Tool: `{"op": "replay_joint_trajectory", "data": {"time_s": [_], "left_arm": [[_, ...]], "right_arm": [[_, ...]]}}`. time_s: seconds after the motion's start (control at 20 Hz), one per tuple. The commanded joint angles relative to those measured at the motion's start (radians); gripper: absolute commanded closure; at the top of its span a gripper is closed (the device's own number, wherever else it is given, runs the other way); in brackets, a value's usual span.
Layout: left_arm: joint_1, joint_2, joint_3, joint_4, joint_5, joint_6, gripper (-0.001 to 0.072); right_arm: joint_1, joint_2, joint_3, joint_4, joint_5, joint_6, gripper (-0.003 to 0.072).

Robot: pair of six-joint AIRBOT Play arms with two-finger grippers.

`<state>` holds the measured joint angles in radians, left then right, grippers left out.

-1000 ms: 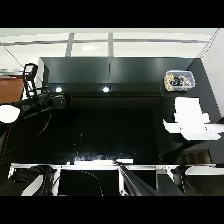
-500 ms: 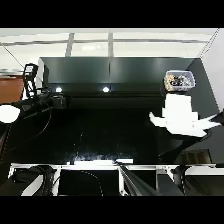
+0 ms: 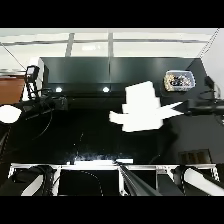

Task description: Fold the box and place the chain.

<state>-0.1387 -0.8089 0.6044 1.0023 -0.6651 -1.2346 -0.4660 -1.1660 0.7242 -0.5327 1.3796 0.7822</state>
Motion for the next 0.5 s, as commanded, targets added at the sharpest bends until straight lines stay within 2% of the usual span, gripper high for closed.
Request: {"op": "replay_joint_trajectory", "data": {"time_s": [0.0, 0.1, 0.2, 0.3, 0.35, 0.45], "left_arm": [[-0.038, -0.015, -0.028, -0.064, -0.058, 0.000, 0.0004], [-0.087, -0.048, -0.035, -0.080, -0.075, 0.000, 0.0004], [-0.125, -0.105, -0.034, -0.137, -0.076, 0.000, 0.0004], [-0.130, -0.186, -0.024, -0.156, -0.034, 0.000, 0.0004], [-0.116, -0.238, 0.000, -0.178, -0.057, 0.000, 0.0004], [-0.082, -0.348, 0.061, -0.333, -0.198, 0.137, 0.0004]], "right_arm": [[0.252, 0.260, -0.259, 0.182, -0.320, -0.053, 0.0679], [0.381, 0.346, -0.357, 0.184, -0.472, -0.053, 0.0678], [0.477, 0.354, -0.392, 0.184, -0.526, -0.053, 0.0678], [0.552, 0.354, -0.399, 0.174, -0.566, -0.053, 0.0678], [0.578, 0.354, -0.399, 0.174, -0.583, -0.053, 0.0678], [0.610, 0.354, -0.399, 0.174, -0.603, -0.053, 0.0678]]}}
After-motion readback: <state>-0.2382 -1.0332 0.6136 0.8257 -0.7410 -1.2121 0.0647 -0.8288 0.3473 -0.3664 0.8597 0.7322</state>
